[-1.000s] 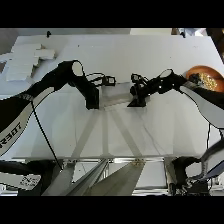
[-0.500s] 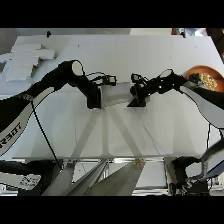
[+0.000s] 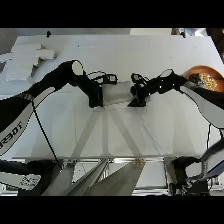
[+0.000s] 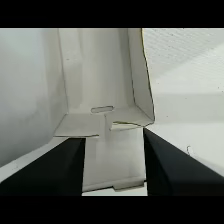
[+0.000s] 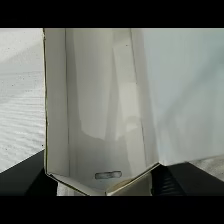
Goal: Fold the box and place the chain.
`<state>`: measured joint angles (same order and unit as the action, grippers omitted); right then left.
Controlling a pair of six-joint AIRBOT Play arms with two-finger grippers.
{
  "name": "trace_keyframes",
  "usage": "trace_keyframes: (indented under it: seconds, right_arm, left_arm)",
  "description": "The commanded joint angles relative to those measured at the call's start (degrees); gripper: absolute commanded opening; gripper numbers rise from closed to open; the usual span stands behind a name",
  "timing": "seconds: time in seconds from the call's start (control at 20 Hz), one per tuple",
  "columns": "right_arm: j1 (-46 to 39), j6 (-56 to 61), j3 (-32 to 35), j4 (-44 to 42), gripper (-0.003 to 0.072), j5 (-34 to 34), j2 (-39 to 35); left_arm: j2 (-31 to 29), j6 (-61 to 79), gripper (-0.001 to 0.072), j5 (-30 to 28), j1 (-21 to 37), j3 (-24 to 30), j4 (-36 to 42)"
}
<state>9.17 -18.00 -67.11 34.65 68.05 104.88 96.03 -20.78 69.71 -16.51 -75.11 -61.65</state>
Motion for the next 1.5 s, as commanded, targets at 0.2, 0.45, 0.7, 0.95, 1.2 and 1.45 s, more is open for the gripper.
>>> trace_keyframes:
  seconds: [0.2,0.45,0.7,0.95,1.2,1.45]
  right_arm:
    - [0.0,0.0,0.0,0.0,0.0523,0.1,0.0]
    - [0.0,0.0,0.0,0.0,0.0523,0.1,0.0]
    - [0.0,0.0,0.0,0.0,0.0523,0.1,0.0]
    - [0.0,0.0,0.0,0.0,0.0523,0.1,0.0]
    - [0.0,0.0,0.0,0.0,0.0523,0.1,0.0]
    - [0.0,0.0,0.0,0.0,0.0523,0.1,0.0]
  left_arm:
    - [1.9,0.0,0.0266,-0.8,-0.7,0.0,1.8]
    - [2.1,-0.2,0.0267,-2.9,-0.7,0.0,1.8]
    - [2.0,-0.2,0.0186,-2.9,-0.7,0.0,1.1]
    - [1.8,-0.3,0.0174,-3.6,-0.6,0.0,1.1]
    - [0.2,-0.2,0.0175,-6.2,-0.6,0.0,2.5]
    - [-0.1,-0.2,0.036,-6.5,-0.6,0.0,5.5]
